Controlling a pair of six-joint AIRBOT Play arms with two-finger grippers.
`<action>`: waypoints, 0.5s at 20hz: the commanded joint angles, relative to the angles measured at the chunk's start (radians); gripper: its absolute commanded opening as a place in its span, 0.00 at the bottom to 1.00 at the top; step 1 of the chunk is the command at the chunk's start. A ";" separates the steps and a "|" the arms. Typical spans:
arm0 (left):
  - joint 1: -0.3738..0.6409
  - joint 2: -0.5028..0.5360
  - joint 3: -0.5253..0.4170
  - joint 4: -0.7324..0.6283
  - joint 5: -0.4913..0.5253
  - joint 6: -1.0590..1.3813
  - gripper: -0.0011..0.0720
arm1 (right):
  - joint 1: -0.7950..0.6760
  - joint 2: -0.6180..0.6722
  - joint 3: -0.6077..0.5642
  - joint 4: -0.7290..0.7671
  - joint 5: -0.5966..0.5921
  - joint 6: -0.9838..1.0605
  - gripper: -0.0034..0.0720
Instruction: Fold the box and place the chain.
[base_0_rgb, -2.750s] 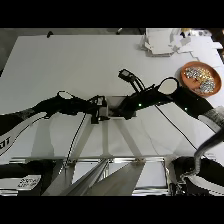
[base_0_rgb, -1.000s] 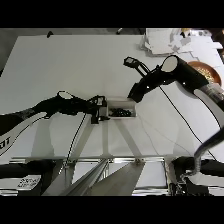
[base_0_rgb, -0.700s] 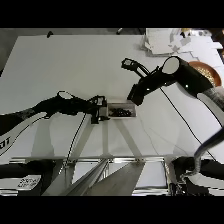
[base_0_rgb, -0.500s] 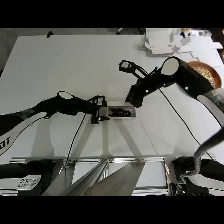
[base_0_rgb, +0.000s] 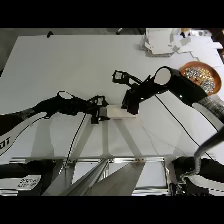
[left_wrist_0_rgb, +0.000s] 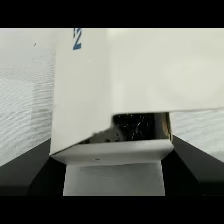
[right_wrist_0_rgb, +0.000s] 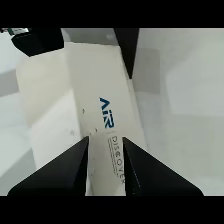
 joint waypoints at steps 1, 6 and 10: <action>0.000 0.000 0.001 0.000 0.001 0.000 0.26 | 0.024 0.001 -0.006 0.001 -0.013 -0.006 0.37; 0.000 0.000 0.001 0.000 0.001 0.000 0.26 | 0.052 0.001 -0.007 0.000 -0.015 -0.032 0.37; 0.000 0.000 0.001 0.000 0.001 0.000 0.26 | 0.052 0.005 -0.007 -0.005 -0.015 -0.039 0.37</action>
